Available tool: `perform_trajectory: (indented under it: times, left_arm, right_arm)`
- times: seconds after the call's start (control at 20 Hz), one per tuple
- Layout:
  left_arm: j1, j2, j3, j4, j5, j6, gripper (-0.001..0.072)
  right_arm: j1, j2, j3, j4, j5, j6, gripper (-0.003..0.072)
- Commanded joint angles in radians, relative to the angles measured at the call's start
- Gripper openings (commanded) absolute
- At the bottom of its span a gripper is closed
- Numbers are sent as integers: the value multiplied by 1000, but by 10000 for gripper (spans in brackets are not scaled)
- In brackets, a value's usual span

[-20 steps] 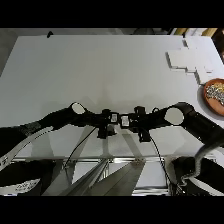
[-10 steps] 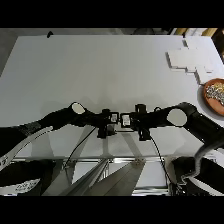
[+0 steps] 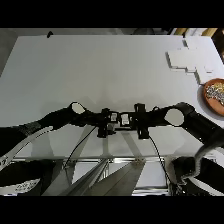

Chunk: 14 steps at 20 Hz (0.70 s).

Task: Fold the box and place the chain.

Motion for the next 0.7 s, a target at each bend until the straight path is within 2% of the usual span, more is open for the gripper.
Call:
perform_trajectory:
  times: [0.0, 0.2, 0.35, 0.5, 0.65]
  left_arm:
    - [-1, 1, 0, 3, -5, 2, 314]
    - [-1, 1, 0, 3, -5, 2, 314]
    - [-1, 1, 0, 3, -5, 2, 314]
    - [-1, 1, 0, 3, -5, 2, 314]
    - [-1, 1, 0, 3, -5, 2, 314]
  right_arm:
    - [0, -3, 0, 3, 18, 0, 99]
    - [0, -3, -10, 12, 38, 0, 105]
    - [1, -3, -10, 55, 69, -1, 226]
    - [0, -2, -10, 99, 129, -5, 303]
    - [0, -2, -10, 103, 195, -9, 303]
